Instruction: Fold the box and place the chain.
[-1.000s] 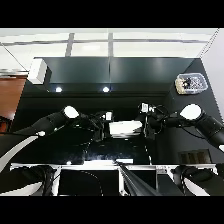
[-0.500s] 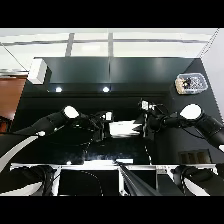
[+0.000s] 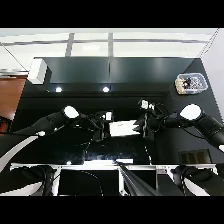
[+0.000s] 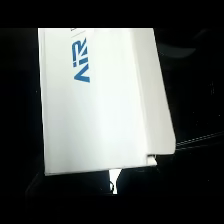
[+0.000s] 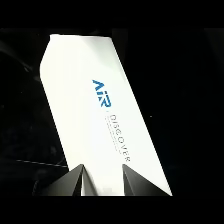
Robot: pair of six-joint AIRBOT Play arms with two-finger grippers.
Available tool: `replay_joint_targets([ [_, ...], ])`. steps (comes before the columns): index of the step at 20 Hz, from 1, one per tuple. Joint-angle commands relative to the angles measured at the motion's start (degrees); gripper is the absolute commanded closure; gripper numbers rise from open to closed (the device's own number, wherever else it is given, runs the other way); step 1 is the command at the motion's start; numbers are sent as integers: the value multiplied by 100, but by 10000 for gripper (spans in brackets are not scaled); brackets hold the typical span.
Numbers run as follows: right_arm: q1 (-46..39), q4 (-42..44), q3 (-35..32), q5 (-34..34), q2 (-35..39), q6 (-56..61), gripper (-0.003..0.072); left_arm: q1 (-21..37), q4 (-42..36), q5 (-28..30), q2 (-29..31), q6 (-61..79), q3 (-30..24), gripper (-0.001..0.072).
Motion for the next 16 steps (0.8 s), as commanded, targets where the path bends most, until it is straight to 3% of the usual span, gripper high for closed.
replay_joint_targets([
  [1,7,-4,4,-52,0,11,365,-2,2,0,-2,2,-2,221],
  [3,7,-4,4,-68,0,11,355,-2,2,0,-2,4,-2,221],
  [4,7,-2,4,-81,0,13,195,-2,2,0,-2,4,-2,220],
  [5,7,-2,4,-107,0,15,103,-2,2,0,-2,4,-2,220],
  [11,7,-76,4,-164,0,13,108,-2,2,0,-2,4,-2,220],
  [13,7,-98,4,-273,0,17,223,-2,2,0,-2,4,-2,221],
  [16,7,-90,4,-284,0,26,223,-2,2,0,-2,2,-2,220],
])
